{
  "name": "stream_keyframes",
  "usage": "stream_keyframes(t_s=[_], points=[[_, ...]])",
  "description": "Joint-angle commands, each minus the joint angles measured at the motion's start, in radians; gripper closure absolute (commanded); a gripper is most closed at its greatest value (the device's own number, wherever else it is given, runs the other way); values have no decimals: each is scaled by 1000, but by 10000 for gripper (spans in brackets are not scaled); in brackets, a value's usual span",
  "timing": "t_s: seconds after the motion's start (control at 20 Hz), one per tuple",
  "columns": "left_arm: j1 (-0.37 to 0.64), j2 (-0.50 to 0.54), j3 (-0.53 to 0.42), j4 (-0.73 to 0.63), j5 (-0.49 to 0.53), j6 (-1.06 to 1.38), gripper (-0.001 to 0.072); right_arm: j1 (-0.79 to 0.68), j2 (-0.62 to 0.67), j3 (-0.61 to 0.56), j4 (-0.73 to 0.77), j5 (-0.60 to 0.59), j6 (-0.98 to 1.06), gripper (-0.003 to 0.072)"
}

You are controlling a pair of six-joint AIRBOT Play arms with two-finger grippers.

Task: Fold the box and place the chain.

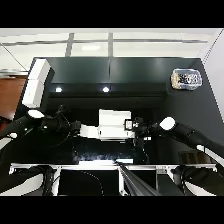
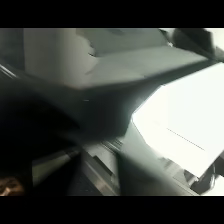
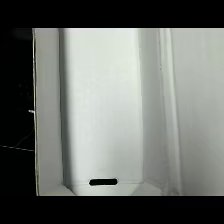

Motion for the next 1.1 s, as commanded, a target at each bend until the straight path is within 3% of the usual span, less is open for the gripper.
stream_keyframes(t_s=[0.0, 0.05, 0.1, 0.3, 0.8, 1.05], points=[[-7, 8, 37, 0, -61, 32, 135, 0, 0, 0, 1, 0, 0, 250], [-7, 21, 50, -1, -82, 44, 40, 0, 0, 0, 1, 0, 0, 250], [-7, 35, 61, -1, -99, 45, 7, 0, 0, 0, 1, 0, 0, 250], [-32, 87, 87, -11, -146, 41, 6, 0, 0, 0, 1, 0, 0, 251], [-365, 106, 87, 31, 257, -166, 7, 0, 0, 0, 2, -3, 3, 251], [-428, 106, 87, 48, 304, -214, 8, 0, 0, 0, 2, -3, 3, 250]])
